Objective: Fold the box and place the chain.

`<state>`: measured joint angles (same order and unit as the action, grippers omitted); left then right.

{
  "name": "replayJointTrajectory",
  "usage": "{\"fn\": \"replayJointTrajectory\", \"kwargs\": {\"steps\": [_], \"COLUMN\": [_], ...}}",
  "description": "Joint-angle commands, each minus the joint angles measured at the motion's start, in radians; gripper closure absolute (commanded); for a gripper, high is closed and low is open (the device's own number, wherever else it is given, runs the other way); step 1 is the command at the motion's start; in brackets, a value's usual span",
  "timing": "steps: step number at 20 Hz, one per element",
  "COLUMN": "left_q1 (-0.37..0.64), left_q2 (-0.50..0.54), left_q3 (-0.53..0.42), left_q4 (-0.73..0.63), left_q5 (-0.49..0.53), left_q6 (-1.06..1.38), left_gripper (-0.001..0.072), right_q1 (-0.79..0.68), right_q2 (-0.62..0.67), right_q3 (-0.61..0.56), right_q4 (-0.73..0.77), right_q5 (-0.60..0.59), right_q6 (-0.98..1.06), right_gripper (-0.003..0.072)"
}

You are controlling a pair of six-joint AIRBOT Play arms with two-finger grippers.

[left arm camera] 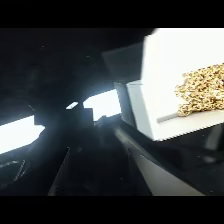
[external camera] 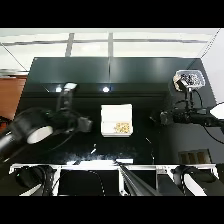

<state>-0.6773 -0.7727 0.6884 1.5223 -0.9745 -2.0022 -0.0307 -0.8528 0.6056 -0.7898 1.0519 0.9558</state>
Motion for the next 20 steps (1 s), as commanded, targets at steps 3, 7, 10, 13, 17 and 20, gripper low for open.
{"fn": "replayJointTrajectory", "kwargs": {"steps": [3,7,10,13,17,20], "left_q1": [0.375,0.428,0.389,0.302,0.225,0.236], "left_q2": [0.179,0.015,-0.061,-0.148,-0.235,-0.320], "left_q3": [-0.374,-0.371,-0.358,-0.320,-0.249,-0.178], "left_q4": [-0.940,-1.021,-0.985,-0.776,-0.690,-0.718], "left_q5": [0.151,0.060,0.146,0.268,0.296,0.179], "left_q6": [0.998,1.454,1.813,1.843,1.932,2.048], "left_gripper": [0.0135,-0.0006,-0.0006,-0.0006,-0.0006,-0.0006], "right_q1": [0.002,0.002,0.002,0.002,0.002,0.002], "right_q2": [0.001,0.001,0.001,0.001,0.001,0.001], "right_q3": [0.001,0.001,0.001,0.001,0.001,0.001], "right_q4": [-0.009,-0.009,-0.008,-0.008,-0.008,-0.008], "right_q5": [0.003,0.002,0.003,0.003,0.002,0.001], "right_q6": [0.063,0.063,0.063,0.062,0.062,0.062], "right_gripper": [-0.0007,-0.0007,-0.0007,-0.0007,-0.0007,-0.0007]}}
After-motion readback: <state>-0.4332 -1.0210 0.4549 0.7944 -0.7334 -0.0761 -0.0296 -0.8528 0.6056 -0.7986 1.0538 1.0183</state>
